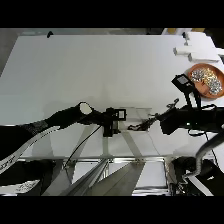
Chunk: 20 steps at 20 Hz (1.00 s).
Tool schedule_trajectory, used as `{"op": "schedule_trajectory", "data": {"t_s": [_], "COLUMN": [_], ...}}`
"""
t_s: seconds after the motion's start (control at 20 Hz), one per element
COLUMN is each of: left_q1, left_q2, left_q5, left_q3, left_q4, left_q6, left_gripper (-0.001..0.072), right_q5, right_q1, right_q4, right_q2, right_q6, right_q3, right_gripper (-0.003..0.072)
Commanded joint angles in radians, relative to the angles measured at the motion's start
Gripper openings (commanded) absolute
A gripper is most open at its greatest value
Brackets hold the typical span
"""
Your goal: Fold the box and place the chain.
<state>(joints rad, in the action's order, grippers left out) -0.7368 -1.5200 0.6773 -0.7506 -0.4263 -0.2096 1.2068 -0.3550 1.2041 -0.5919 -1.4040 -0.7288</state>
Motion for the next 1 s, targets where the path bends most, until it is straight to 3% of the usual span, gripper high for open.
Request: {"op": "schedule_trajectory", "data": {"t_s": [0.0, 0.2, 0.45, 0.55, 0.7, 0.8, 0.95], "left_q1": [0.000, 0.000, 0.000, 0.000, 0.000, 0.000, 0.000], "left_q2": [0.000, 0.000, 0.000, 0.000, 0.000, 0.000, 0.000], "left_q5": [0.000, 0.000, 0.000, 0.000, 0.000, 0.000, 0.000], "left_q3": [0.000, 0.000, 0.000, 0.000, 0.000, 0.000, 0.000], "left_q4": [0.000, 0.000, 0.000, 0.000, 0.000, 0.000, 0.000], "left_q6": [0.000, 0.000, 0.000, 0.000, 0.000, 0.000, 0.000], "left_gripper": [0.0210, 0.0210, 0.0210, 0.0210, 0.0210, 0.0210, 0.0210], "right_q5": [-0.035, -0.079, -0.127, -0.144, -0.157, -0.140, -0.013], "right_q1": [-0.001, -0.019, -0.154, -0.177, -0.179, -0.128, 0.041], "right_q4": [-0.246, -0.349, -0.163, -0.093, -0.072, -0.076, -0.075], "right_q2": [-0.007, -0.070, -0.200, -0.262, -0.322, -0.293, -0.206], "right_q6": [0.075, 0.155, 0.140, 0.118, 0.130, 0.176, 0.407], "right_q3": [-0.034, -0.034, -0.008, -0.006, -0.006, -0.008, -0.008], "right_gripper": [0.0015, 0.0015, 0.0027, 0.0100, 0.0129, 0.0177, 0.0176]}}
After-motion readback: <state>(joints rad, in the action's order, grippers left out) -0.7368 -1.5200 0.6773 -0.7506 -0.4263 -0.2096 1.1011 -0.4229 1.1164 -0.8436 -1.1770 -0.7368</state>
